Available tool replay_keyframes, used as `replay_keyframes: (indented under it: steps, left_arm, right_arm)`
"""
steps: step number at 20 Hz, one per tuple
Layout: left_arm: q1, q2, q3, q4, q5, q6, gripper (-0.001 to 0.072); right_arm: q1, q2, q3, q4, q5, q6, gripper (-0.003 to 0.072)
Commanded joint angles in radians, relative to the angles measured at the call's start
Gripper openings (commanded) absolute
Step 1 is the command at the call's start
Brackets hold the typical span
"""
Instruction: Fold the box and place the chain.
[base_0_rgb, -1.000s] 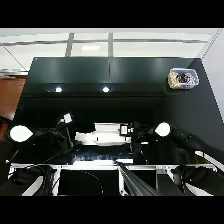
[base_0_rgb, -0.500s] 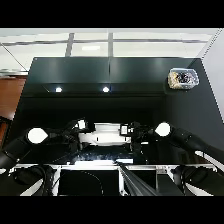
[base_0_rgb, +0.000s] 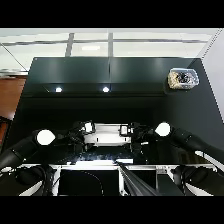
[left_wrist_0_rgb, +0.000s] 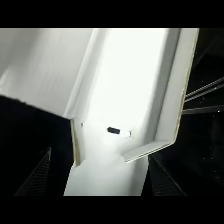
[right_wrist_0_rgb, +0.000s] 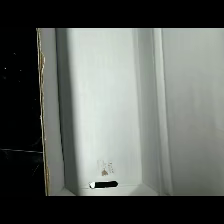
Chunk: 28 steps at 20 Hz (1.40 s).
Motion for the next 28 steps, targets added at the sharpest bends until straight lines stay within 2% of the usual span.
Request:
replay_keyframes:
  steps: [1, 2, 4, 6, 7, 22, 28]
  left_arm:
    - [-0.043, -0.012, 0.0, -0.008, 0.024, 0.001, 0.0609]
    - [-0.046, -0.012, 0.0, -0.008, 0.023, 0.003, 0.0549]
    - [-0.047, -0.012, 0.0, -0.008, 0.023, 0.002, 0.0347]
    - [-0.047, -0.012, 0.0, -0.01, 0.021, 0.002, 0.0326]
    - [-0.047, -0.012, 0.0, -0.021, 0.018, 0.002, 0.0281]
    - [-0.048, -0.012, 0.0, -0.066, 0.008, 0.002, 0.027]
    - [-0.105, -0.012, 0.0, -0.084, 0.069, 0.002, 0.027]
  right_arm:
    - [0.0, -0.001, -0.001, 0.0, 0.001, 0.0, 0.0469]
    - [0.0, -0.001, -0.001, 0.0, 0.001, 0.0, 0.0469]
    - [0.0, -0.001, -0.001, 0.0, 0.001, 0.0, 0.0469]
    - [0.0, -0.001, -0.001, 0.0, 0.001, 0.0, 0.0469]
    - [0.0, -0.001, -0.001, 0.0, 0.001, 0.0, 0.0469]
    - [0.0, -0.001, -0.001, 0.0, 0.001, 0.0, 0.0469]
    - [0.0, -0.001, -0.001, 0.0, 0.0, 0.0, 0.0469]
